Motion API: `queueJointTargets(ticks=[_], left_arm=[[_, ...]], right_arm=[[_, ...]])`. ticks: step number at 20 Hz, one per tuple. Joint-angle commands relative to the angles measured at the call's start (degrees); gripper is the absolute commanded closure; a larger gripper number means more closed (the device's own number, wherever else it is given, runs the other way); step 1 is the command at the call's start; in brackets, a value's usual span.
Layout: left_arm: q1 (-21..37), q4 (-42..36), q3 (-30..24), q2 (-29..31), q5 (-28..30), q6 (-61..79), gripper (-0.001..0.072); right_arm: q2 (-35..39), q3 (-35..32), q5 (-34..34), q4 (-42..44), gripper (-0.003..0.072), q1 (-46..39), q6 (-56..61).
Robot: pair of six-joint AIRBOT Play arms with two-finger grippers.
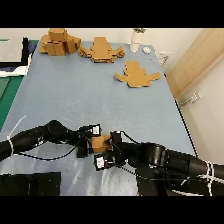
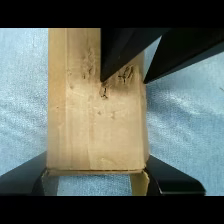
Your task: Fold the box.
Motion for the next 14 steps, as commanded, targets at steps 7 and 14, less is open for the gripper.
queueJointTargets(ticks=[7, 14], left_arm=[[0.0, 0.0, 0.0, -0.02, 0.02, 0.02, 0.02], [0.0, 0.0, 0.0, -0.02, 0.0, 0.02, 0.02]], right_arm=[[-0.22, 0.31, -0.96, -8.94, 0.0493, 3.58, 8.09], [-0.09, 1.55, -1.42, -8.98, 0.0492, 3.58, 8.09]])
